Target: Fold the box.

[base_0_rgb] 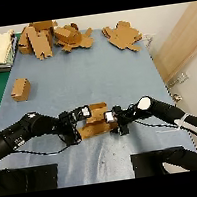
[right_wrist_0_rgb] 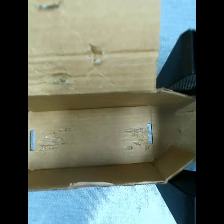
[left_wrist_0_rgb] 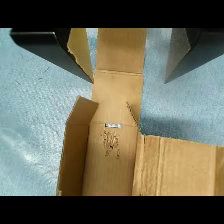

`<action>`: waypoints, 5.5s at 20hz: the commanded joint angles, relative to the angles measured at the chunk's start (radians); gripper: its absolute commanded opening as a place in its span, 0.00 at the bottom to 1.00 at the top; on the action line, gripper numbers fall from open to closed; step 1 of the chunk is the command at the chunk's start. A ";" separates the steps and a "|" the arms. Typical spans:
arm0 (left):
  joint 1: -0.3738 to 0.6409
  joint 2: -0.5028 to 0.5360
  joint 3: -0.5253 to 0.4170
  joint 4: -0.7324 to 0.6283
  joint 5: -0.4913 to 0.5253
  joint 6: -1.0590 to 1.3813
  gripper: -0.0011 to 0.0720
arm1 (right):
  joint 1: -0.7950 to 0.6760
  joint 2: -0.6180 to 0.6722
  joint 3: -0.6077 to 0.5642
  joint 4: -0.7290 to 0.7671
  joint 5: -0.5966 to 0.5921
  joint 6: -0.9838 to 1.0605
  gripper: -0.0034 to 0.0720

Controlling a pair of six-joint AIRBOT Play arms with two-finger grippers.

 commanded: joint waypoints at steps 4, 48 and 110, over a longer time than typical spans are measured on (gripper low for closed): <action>-0.054 -0.023 0.000 -0.005 0.003 0.028 0.94 | 0.001 0.000 0.000 0.000 0.000 0.000 0.83; -0.150 -0.129 0.000 -0.002 0.293 0.033 0.22 | 0.001 0.000 0.000 0.014 0.000 0.000 0.83; -0.071 0.004 0.000 -0.110 0.135 -0.115 0.16 | 0.001 0.000 0.000 -0.008 -0.001 0.000 0.65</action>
